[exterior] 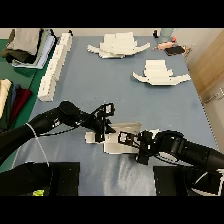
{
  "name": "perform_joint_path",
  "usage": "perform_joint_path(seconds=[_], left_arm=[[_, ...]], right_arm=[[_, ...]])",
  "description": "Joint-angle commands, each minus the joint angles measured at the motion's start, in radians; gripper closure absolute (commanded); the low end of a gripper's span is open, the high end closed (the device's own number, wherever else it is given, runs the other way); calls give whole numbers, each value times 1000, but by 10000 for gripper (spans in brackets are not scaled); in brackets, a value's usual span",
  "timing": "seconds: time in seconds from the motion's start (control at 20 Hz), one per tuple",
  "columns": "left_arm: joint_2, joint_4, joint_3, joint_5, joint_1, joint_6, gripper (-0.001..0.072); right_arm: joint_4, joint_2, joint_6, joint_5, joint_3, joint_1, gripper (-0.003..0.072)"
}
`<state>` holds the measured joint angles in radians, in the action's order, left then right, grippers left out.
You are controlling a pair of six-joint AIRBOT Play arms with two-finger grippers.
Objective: Fold the box.
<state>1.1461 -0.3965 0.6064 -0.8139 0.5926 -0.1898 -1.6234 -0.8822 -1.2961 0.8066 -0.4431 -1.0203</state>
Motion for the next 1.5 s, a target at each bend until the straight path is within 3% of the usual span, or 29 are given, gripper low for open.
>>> perform_joint_path(seconds=[0.0, 0.35, 1.15, 1.3, 1.45], left_arm=[[0, 0, 1, 0, 0, 0, 694], [0, 0, 1, 0, 0, 0, 694], [0, 0, 1, 0, 0, 0, 694], [0, 0, 1, 0, 0, 0, 694], [0, 0, 1, 0, 0, 0, 694]], right_arm=[[-147, -5, -243, -11, -23, -4, 14], [-170, 80, -370, 58, -56, -3, 14], [-229, 76, -404, 124, -90, -2, 12], [-203, 53, -319, 104, -87, 18, 12], [21, 52, -6, 35, -80, 143, 12]])
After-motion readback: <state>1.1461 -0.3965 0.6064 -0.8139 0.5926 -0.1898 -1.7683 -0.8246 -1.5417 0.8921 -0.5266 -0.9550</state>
